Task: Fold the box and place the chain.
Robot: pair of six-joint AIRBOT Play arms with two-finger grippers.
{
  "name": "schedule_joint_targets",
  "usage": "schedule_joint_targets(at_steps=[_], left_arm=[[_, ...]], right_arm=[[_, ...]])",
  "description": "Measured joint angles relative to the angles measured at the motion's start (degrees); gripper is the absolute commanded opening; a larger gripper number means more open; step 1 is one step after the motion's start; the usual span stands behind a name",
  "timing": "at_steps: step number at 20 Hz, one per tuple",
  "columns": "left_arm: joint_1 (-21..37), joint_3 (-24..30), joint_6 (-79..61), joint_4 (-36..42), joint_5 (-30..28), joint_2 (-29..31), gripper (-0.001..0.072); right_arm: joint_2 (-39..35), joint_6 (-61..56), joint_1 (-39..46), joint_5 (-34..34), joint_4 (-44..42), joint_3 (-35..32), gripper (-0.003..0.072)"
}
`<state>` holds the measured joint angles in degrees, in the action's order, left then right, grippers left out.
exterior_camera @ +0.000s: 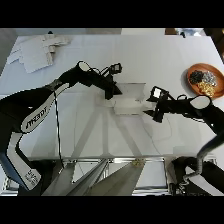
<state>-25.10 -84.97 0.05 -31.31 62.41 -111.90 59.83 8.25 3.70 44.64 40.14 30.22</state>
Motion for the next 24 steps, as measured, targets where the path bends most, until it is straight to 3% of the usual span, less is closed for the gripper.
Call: schedule_joint_targets(at_steps=[4,10,17,24], left_arm=[[0.0,0.0,-0.02,0.0,-0.02,0.0,0.001],[0.0,0.0,0.0,0.0,-0.02,0.0,0.001],[0.0,0.0,0.0,0.0,-0.02,0.0,0.001],[0.0,0.0,0.0,0.0,-0.02,0.0,0.0011]], right_arm=[[1.07,8.15,-0.39,5.03,1.22,-0.11,0.055],[1.51,14.75,5.49,10.67,4.55,-0.11,0.055],[5.33,17.9,7.74,5.42,2.71,-0.11,0.055],[10.88,24.3,6.97,2.03,-6.45,-0.11,0.055]])
